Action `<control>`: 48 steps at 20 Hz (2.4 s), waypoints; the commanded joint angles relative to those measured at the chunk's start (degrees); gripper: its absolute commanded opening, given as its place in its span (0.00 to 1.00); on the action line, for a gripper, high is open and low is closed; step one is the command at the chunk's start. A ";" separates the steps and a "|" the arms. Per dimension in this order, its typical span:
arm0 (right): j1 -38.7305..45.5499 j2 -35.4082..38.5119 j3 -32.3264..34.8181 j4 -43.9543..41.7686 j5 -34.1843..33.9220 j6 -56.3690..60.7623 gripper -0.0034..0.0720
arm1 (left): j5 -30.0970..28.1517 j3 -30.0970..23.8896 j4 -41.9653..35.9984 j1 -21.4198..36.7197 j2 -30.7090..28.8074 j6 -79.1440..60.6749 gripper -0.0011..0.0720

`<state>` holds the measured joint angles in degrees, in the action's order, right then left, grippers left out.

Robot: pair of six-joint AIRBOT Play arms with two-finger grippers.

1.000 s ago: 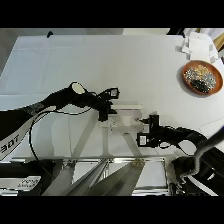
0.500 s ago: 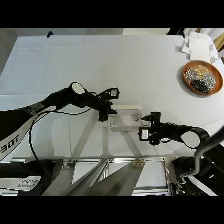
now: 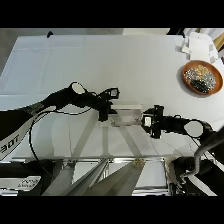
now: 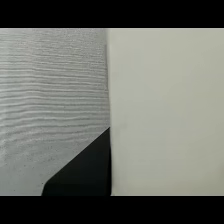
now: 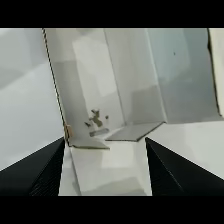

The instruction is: Fold the box and place the chain.

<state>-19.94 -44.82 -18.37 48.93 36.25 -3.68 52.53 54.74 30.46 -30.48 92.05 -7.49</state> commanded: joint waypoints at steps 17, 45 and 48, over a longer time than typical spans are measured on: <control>9.73 -16.06 -10.36 -9.86 14.78 -11.85 0.88 | -0.02 -0.02 0.02 -0.04 0.00 -0.02 0.03; 10.54 -15.67 -12.11 -10.38 18.69 -11.82 0.89 | -0.02 -0.02 0.02 -0.04 0.00 -0.02 0.03; 9.97 -14.58 -11.32 -9.33 17.97 -9.68 0.89 | -0.04 -0.02 0.02 -0.04 0.00 -0.02 0.03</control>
<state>-8.95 -60.42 -30.35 39.03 55.31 -15.07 52.58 54.74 30.52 -30.50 92.05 -7.55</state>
